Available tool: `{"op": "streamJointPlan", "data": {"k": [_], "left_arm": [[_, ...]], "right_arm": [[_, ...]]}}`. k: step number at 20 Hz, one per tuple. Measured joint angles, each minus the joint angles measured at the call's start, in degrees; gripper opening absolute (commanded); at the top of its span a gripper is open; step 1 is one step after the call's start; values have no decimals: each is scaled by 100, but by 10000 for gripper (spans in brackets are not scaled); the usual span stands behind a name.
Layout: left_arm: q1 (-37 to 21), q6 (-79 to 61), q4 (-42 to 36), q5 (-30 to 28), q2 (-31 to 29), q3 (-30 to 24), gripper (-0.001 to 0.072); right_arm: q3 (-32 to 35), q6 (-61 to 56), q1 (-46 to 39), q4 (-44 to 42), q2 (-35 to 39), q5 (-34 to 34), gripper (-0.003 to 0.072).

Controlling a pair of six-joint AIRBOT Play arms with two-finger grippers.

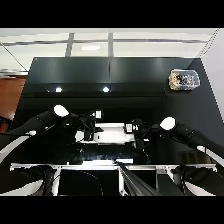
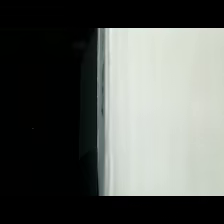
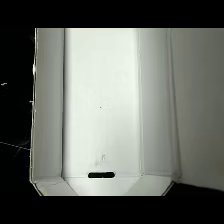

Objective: Fold the box and place the chain.

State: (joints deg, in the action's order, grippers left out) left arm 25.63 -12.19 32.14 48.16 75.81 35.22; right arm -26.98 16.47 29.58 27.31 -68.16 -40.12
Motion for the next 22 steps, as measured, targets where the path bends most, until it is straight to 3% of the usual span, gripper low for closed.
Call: {"op": "streamJointPlan", "data": {"k": [19,20,21,22], "left_arm": [[0,-4,0,11,0,0,29],[0,-4,0,11,0,0,29],[0,-4,0,13,0,0,29],[0,-13,0,24,0,0,29]], "right_arm": [[-61,-452,245,334,-96,310,674],[-68,-457,245,352,-96,310,647],[-68,-459,245,361,-101,306,479],[-68,-468,245,382,-101,293,480]]}}
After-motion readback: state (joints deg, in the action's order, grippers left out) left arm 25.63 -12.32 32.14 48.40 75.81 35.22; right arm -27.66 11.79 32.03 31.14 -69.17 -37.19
